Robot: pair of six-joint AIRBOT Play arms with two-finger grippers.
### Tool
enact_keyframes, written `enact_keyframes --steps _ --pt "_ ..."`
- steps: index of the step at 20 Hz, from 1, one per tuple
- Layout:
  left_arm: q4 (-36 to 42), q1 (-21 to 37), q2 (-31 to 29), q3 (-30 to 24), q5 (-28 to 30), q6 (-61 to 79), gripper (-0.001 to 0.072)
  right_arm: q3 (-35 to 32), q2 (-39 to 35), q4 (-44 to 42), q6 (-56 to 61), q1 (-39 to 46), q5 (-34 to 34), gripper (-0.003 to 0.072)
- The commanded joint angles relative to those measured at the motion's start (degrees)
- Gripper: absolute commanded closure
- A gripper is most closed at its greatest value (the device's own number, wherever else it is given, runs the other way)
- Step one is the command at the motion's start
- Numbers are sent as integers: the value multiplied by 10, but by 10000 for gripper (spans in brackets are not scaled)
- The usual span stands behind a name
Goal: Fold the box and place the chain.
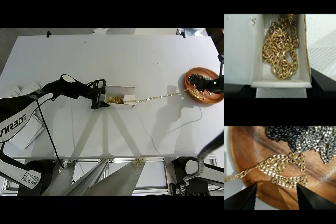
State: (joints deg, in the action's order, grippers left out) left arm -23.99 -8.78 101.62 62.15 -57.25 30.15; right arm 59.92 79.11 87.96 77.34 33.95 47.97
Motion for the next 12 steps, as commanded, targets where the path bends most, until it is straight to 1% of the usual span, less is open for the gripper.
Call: enact_keyframes --steps 1,4,9,10,11,12 --pt "0 0 0 1 0 0 197 0 44 -4 6 6 -55 147" --pt "0 0 0 1 0 0 197 0 73 -8 37 6 -99 147" --pt "0 0 0 1 0 0 197 0 126 -11 37 5 -105 152" --pt "0 0 0 1 0 0 197 0 133 -10 37 2 -108 171" --pt "0 0 0 1 0 0 197 0 138 -9 36 -3 -112 237" --pt "0 0 0 1 0 0 197 0 139 -9 36 -9 -114 375"
